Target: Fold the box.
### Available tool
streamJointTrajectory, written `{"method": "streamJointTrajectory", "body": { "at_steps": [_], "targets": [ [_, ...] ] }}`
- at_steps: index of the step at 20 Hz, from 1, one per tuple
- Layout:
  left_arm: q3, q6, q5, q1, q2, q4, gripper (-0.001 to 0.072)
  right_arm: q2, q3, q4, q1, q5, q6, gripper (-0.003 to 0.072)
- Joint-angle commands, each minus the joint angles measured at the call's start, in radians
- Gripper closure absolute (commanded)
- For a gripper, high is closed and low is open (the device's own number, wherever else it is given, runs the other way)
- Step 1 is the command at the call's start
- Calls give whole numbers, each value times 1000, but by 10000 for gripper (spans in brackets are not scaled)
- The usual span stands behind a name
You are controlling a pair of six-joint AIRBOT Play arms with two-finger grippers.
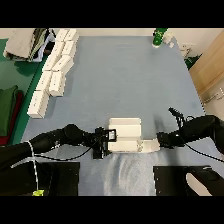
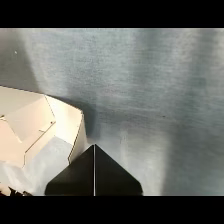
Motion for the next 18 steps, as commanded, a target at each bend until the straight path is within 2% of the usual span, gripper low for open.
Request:
{"method": "streamJointTrajectory", "body": {
  "at_steps": [1, 11, 12, 13, 14, 15, 18],
  "targets": [
    [0, 0, 0, 0, 1, 0, 303, 2, -50, 65, 2, 51, -43, 685],
    [0, 0, 0, 0, 1, 0, 303, 14, -32, 220, 32, 39, -120, 677],
    [0, 0, 0, 0, 1, 0, 303, 18, -18, 222, 50, 35, -121, 635],
    [0, 0, 0, 0, 1, 0, 303, 20, -4, 223, 66, 32, -121, 558],
    [0, 0, 0, 0, 1, 0, 303, 20, 11, 221, 82, 32, -121, 394],
    [0, 0, 0, 0, 1, 0, 303, 20, 24, 222, 95, 32, -121, 301],
    [0, 0, 0, 0, 1, 0, 303, 20, 51, 229, 141, 34, -121, 300]
  ]
}}
